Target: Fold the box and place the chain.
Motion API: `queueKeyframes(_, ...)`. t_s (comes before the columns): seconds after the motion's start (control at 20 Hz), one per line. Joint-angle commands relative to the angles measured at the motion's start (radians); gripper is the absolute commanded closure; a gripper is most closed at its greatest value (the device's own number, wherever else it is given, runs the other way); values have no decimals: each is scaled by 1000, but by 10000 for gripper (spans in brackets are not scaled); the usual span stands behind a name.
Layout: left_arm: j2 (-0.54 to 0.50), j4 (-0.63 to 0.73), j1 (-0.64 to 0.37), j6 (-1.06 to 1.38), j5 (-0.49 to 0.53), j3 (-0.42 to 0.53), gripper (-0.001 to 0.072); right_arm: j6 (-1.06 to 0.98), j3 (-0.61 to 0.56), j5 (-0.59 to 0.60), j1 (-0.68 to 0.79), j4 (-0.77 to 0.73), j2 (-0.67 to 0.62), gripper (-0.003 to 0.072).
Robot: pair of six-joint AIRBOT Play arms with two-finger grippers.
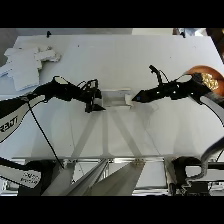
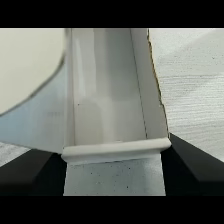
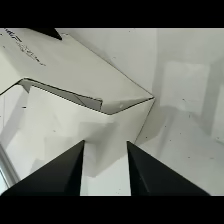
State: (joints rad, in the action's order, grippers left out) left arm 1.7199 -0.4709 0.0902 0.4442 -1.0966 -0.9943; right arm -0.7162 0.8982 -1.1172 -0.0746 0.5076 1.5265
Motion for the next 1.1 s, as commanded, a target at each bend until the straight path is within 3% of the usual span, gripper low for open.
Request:
queueKeyframes(0.0, -1, 0, -1, 0, 0, -1, 429, 20, 0, -11, -12, 0, -11, 309)
queueKeyframes(0.3, -1, 0, -1, 0, 0, -1, 429, 42, 0, 119, -93, 38, -11, 140)
queueKeyframes(0.65, -1, 0, -1, 0, 0, -1, 429, -66, 0, 324, -198, 64, -11, 141)
queueKeyframes(1.05, -1, -1, -1, 0, 0, -1, 429, -428, 1, 395, -275, 419, -45, 163)
